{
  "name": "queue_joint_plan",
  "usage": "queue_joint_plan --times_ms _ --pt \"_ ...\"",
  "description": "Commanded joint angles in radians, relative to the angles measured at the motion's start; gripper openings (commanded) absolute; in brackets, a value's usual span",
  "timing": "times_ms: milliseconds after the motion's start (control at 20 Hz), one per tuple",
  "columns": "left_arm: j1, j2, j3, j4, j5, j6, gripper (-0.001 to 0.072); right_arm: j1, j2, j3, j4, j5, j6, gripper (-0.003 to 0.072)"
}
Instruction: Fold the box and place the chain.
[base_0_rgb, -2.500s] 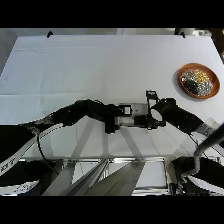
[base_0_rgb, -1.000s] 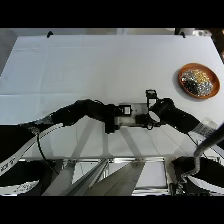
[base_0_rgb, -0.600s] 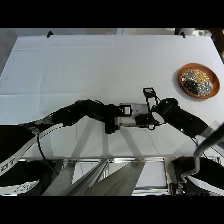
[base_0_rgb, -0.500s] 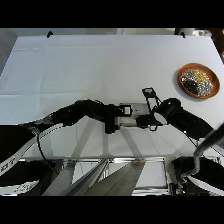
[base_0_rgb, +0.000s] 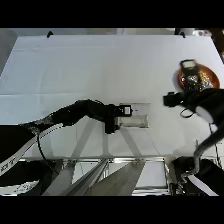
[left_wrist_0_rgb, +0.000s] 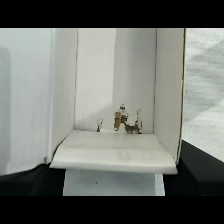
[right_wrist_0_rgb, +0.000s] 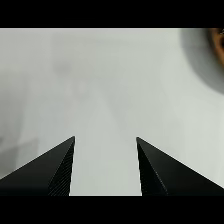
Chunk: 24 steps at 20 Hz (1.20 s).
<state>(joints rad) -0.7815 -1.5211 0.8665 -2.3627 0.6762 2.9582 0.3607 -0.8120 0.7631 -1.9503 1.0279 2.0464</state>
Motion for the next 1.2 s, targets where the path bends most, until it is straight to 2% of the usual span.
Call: queue_joint_plan --times_ms 0,150,350,500,700,1050,1150 --pt "0.001 0.001 0.001 0.000 0.001 0.000 0.0073 -0.344 -0.008 0.020 -0.012 -0.173 -0.072 0.0399" --pt "0.001 0.001 0.001 0.000 0.001 0.000 0.0073 -0.610 -0.131 0.021 0.062 -0.297 -0.220 0.0398" --pt "0.001 0.001 0.001 0.000 0.001 0.000 0.0073 -0.773 -0.327 0.030 0.195 -0.388 -0.359 0.0398" --pt "0.001 0.001 0.001 0.000 0.000 0.000 0.0073 -0.775 -0.430 0.058 0.269 -0.491 -0.388 0.0392" --pt "0.001 0.001 0.001 0.000 0.000 0.000 0.0073 -0.775 -0.545 0.115 0.349 -0.523 -0.388 0.0388" --pt "0.001 0.001 0.001 0.000 0.000 0.000 0.0073 -0.775 -0.610 0.121 0.467 -0.576 -0.436 0.0371" --pt "0.001 0.001 0.001 0.000 0.000 0.000 0.0073 -0.775 -0.629 0.121 0.485 -0.583 -0.436 0.0335"
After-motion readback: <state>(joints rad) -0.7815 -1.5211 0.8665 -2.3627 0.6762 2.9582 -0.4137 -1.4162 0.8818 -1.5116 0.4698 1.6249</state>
